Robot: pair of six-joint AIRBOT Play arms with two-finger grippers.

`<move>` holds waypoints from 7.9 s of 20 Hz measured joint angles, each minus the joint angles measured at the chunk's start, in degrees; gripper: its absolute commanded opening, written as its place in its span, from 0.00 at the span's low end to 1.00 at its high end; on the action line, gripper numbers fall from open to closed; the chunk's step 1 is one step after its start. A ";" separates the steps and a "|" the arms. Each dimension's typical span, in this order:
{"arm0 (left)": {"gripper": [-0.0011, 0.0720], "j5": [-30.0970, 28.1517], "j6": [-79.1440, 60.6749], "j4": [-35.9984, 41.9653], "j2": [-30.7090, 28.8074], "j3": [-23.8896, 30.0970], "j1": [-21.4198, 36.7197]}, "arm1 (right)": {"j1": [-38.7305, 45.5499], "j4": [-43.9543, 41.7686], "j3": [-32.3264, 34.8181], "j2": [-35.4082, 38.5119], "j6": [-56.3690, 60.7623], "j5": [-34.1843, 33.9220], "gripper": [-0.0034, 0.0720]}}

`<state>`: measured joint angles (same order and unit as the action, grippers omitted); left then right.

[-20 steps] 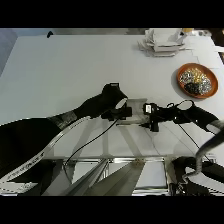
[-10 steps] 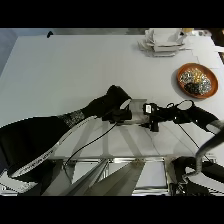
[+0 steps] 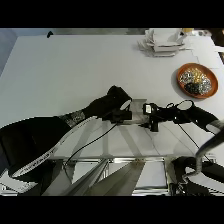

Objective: Fold the box and place the chain.

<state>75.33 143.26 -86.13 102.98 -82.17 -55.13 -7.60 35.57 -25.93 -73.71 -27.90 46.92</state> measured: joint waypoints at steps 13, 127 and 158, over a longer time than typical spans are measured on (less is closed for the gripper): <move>0.25 -3.48 -4.24 -2.19 -1.79 0.02 0.26 | 0.00 0.02 0.00 0.00 -0.02 0.04 0.65; 0.29 -33.42 -163.45 65.99 -14.88 38.01 19.63 | 0.02 -0.31 0.00 0.04 -0.07 -0.90 0.69; 0.29 -33.31 -163.42 65.99 -14.82 37.99 19.58 | 3.30 -14.03 -0.09 18.64 20.20 -2.80 0.07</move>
<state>42.02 -20.16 -20.14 88.16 -44.18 -35.55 -4.29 21.54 -26.02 -55.07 -7.70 44.12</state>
